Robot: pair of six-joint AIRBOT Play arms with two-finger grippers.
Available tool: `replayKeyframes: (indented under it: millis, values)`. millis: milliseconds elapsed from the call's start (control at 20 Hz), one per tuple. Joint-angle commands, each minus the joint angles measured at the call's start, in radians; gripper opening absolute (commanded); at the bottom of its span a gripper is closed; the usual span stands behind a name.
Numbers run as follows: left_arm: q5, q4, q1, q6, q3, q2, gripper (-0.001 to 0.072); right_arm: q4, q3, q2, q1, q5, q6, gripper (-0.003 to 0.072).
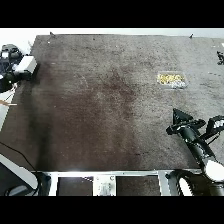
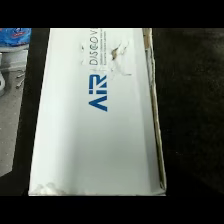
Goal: Fold the box and place the chain.
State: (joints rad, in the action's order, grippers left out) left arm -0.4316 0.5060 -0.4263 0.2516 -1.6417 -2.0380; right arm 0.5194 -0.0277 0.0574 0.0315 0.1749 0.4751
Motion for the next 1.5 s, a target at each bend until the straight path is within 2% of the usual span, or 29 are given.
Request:
replayKeyframes:
  millis: [0, 250, 300, 350, 650, 950, 1000, 1100, 1200, 1300, 1350, 1450]
  values:
    - [0.011, -0.044, 0.0, -0.017, 0.001, -0.031, 0.0011, 0.0, 0.0, -0.001, 0.001, 0.0, 0.0, 0.001]
    - [0.039, -0.043, 0.0, -0.018, 0.001, -0.043, 0.0018, 0.0, 0.0, -0.001, 0.001, 0.0, 0.0, 0.0011]
    - [0.042, -0.043, 0.0, -0.027, 0.0, -0.042, 0.032, 0.0, 0.0, -0.001, 0.001, 0.0, 0.0, 0.001]
    - [0.053, -0.043, 0.0, -0.025, 0.0, -0.038, 0.072, 0.0, 0.0, -0.001, 0.001, 0.0, 0.0, 0.001]
    - [0.031, -0.042, -0.002, -0.024, -0.037, 0.038, 0.072, 0.0, 0.0, -0.001, 0.001, 0.0, 0.0, 0.001]
    - [-0.039, -0.047, -0.007, 0.01, -0.043, 0.237, 0.072, 0.0, 0.0, -0.001, 0.001, -0.004, 0.0, 0.001]
    - [-0.058, -0.074, -0.008, 0.011, -0.043, 0.278, 0.0641, 0.0, 0.0, -0.001, 0.001, -0.004, 0.0, 0.0011]
    - [-0.114, -0.142, -0.008, 0.008, -0.043, 0.36, 0.0022, 0.0, 0.0, -0.001, 0.001, -0.004, 0.0, 0.0011]
    - [-0.176, -0.219, -0.007, 0.01, -0.042, 0.439, 0.0006, 0.0, 0.0, -0.001, 0.001, -0.004, 0.0, 0.0011]
    - [-0.209, -0.235, 0.005, 0.013, -0.039, 0.513, 0.0004, 0.0, 0.0, -0.001, 0.001, -0.004, 0.0, 0.001]
    - [-0.205, -0.246, 0.015, 0.012, -0.02, 0.555, 0.0004, 0.0, 0.0, -0.001, 0.001, -0.007, 0.0, 0.0011]
    - [-0.165, -0.258, 0.04, 0.009, 0.075, 0.669, 0.0003, 0.0, 0.0, -0.001, 0.001, -0.007, 0.0, 0.001]
